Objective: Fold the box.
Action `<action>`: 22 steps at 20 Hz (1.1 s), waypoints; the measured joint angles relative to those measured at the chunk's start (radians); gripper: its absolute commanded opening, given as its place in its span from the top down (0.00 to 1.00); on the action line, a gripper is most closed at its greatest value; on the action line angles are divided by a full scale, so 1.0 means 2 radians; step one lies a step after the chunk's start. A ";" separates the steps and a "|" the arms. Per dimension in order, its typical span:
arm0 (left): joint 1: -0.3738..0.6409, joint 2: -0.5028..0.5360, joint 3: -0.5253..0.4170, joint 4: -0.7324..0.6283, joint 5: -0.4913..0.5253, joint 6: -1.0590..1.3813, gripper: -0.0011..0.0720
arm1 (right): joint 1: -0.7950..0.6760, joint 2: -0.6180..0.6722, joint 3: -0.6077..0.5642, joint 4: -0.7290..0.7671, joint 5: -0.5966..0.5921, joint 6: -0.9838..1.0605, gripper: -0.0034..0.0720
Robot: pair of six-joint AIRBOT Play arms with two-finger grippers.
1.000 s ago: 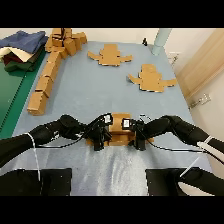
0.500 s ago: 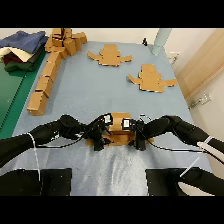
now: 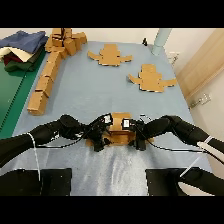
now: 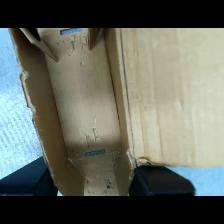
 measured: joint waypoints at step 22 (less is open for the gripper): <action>0.000 0.017 0.000 0.065 0.001 -0.064 0.84 | 0.000 0.000 0.000 0.001 0.000 0.001 0.28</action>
